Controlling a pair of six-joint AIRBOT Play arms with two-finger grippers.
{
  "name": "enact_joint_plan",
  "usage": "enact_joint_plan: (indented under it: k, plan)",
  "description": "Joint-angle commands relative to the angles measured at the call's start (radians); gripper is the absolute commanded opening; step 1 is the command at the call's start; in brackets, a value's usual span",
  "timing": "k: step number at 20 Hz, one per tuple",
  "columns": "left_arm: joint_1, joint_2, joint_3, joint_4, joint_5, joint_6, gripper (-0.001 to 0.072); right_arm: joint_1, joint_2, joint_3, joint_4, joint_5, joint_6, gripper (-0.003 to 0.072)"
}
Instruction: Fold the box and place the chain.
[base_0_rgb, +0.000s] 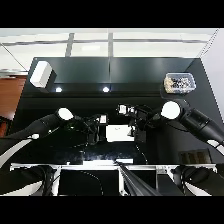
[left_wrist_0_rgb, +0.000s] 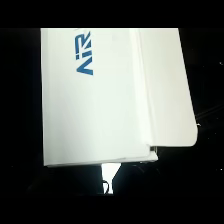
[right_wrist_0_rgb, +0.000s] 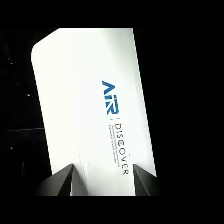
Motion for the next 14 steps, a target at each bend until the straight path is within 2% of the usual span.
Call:
enact_joint_plan:
  k: [1,3,4,5,11,12,13,14]
  plan:
    - [0.000,-0.001,0.001,0.000,0.000,-0.001,0.0397,0.001,0.002,0.001,0.000,0.001,0.000,0.0466]
    - [0.000,-0.001,0.001,0.000,0.000,-0.001,0.0397,0.001,0.007,0.001,-0.005,0.002,0.000,0.0466]
    - [0.000,-0.001,0.001,0.000,0.000,-0.001,0.0397,0.001,0.007,0.001,-0.015,0.004,0.001,0.0615]
    - [0.000,-0.001,0.001,0.000,0.000,-0.001,0.0397,0.001,0.007,0.001,-0.023,0.003,0.001,0.0649]
    - [0.000,-0.001,0.001,0.000,0.000,-0.001,0.0397,0.001,0.007,0.001,-0.060,-0.029,0.001,0.0649]
    - [0.000,-0.001,0.001,0.000,0.000,-0.001,0.0397,0.001,0.007,0.001,-0.066,-0.029,0.006,0.0645]
    - [0.000,-0.001,0.001,0.000,0.000,-0.001,0.0397,0.001,0.007,0.001,-0.065,-0.032,0.020,0.0502]
    - [0.000,-0.001,0.001,0.000,0.000,-0.001,0.0397,0.001,0.007,0.001,-0.063,-0.032,0.027,0.0420]
